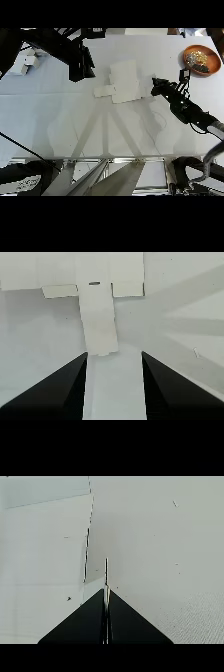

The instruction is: Fold the box and place the chain.

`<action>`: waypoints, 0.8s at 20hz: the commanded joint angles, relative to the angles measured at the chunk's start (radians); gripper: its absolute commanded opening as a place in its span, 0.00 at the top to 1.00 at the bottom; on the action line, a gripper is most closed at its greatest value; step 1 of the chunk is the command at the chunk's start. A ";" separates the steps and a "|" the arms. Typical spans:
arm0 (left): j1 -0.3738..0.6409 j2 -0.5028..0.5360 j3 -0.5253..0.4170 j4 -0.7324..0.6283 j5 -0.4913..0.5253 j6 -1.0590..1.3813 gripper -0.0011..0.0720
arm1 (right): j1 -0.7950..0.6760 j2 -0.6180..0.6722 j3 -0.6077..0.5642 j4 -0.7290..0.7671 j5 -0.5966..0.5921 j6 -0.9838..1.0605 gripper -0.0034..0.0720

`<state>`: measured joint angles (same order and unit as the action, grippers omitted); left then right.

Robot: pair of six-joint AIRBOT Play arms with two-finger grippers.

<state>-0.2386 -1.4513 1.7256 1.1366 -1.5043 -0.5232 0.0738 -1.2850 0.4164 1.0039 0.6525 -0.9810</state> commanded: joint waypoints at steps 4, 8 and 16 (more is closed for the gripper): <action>0.000 0.001 0.000 0.000 0.000 0.000 0.47 | 0.001 0.001 -0.001 -0.006 0.003 -0.004 0.94; 0.000 0.001 0.000 0.000 0.000 0.000 0.47 | 0.001 0.001 -0.001 -0.005 0.003 -0.005 0.94; 0.000 0.000 0.000 -0.011 0.006 -0.002 0.47 | 0.001 0.001 -0.001 -0.005 0.003 -0.005 0.94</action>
